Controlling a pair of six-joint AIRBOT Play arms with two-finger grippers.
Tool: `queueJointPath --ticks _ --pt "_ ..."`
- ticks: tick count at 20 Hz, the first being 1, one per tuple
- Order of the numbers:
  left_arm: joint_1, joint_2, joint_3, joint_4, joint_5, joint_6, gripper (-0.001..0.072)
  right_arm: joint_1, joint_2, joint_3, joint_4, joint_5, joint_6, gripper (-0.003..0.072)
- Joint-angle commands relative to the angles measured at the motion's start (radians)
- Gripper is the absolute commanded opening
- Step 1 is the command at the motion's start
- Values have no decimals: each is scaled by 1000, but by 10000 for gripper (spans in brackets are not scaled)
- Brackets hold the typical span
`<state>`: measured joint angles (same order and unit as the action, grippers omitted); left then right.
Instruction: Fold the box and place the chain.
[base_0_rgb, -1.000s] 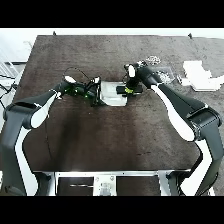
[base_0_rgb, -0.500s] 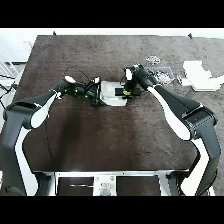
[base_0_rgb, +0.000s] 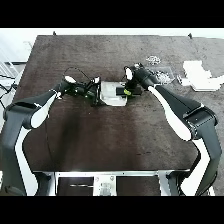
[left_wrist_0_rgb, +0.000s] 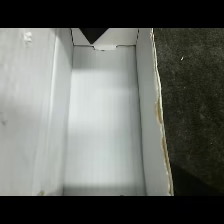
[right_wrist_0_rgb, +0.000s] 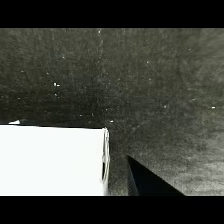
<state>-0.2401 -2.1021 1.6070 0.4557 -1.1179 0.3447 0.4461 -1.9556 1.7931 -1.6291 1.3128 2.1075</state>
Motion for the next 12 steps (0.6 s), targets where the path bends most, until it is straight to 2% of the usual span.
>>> queueJointPath --ticks 1,2,4,9,12 --pt "1 -1 0 0 0 0 492 1 24 1 1 -3 1 361" --pt "1 -1 0 0 0 0 492 1 34 1 2 -3 0 410" --pt "1 -1 0 0 0 0 493 1 49 1 25 -2 -34 455" --pt "1 -1 0 0 0 0 492 0 146 1 35 7 -177 456" --pt "1 -1 0 0 0 0 493 -34 243 1 -21 5 -283 453"
